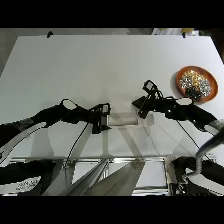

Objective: Fold the box and place the chain.

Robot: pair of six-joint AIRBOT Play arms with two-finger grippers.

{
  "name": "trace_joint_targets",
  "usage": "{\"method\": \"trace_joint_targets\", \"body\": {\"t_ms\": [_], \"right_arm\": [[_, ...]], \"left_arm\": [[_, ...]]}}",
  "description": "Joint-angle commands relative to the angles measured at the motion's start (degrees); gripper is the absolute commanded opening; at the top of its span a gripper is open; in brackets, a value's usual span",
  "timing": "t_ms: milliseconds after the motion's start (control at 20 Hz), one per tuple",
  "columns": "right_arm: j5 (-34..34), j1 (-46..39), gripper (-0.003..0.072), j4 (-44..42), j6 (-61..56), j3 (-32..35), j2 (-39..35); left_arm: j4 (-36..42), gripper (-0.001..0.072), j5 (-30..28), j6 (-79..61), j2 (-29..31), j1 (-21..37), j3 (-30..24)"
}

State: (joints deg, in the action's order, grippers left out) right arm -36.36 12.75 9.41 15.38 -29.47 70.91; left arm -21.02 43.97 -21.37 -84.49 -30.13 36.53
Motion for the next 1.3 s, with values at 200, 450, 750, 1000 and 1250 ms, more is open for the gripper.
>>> {"method": "trace_joint_targets", "body": {"t_ms": [200, 450, 750, 1000, 1250], "right_arm": [[-0.72, -0.02, 0.0015, 13.29, -13.25, -0.04, -13.81], [-12.48, 0.0, 0.0015, 39.98, -21.14, -0.02, -21.68], [-16.96, 0.04, 0.0238, 48.48, -17.68, 0.17, -20.61], [-16.09, -0.68, 0.0169, 37.48, 2.73, 2.86, -15.21], [-13.03, -0.68, 0.0155, 30.38, 6.36, 2.86, -10.8]], "left_arm": [[-0.02, 0.0253, 0.0, -0.02, 0.04, 0.02, -0.02], [-0.04, 0.0253, 0.0, -0.02, 0.04, 0.02, -0.02], [-0.02, 0.0253, 0.0, -0.02, 0.04, 0.02, -0.02], [-0.02, 0.0253, 0.0, -0.04, 0.04, 0.02, -0.02], [-0.02, 0.0253, 0.37, -0.02, 0.04, 0.02, -0.02]]}}
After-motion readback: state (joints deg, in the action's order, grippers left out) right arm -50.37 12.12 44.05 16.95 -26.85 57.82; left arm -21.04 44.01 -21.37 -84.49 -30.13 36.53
